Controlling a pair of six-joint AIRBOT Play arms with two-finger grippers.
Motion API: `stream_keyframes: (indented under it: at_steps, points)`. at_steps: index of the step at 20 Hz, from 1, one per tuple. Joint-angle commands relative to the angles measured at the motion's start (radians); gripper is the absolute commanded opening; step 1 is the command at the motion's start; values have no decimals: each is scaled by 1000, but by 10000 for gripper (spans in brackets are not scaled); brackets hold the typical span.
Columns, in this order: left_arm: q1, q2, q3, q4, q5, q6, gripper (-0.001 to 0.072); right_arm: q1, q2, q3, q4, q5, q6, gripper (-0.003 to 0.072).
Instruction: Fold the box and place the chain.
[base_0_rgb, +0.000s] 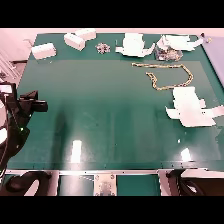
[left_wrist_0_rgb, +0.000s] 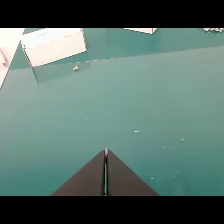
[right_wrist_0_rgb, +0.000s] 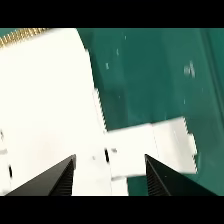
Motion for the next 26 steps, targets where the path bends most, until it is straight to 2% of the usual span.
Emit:
stream_keyframes:
  at_steps: [1, 5, 9, 17, 26]
  points:
    - [0, -1, 1, 0, 0, 0, 22, -10, -165, 222, -122, 230, 65, 536]
    - [0, -1, 1, 0, 0, 0, 22, -5, -248, 373, -206, 234, 76, 536]
    - [0, -1, 1, 0, 0, 0, 21, -6, -311, 459, -212, 233, 71, 534]
    - [0, -1, 1, 0, 0, 0, 22, 2, -440, 526, -103, 257, -8, 514]
    - [0, -1, 1, 0, 0, 0, 22, 8, -523, 529, -70, 328, -25, 512]
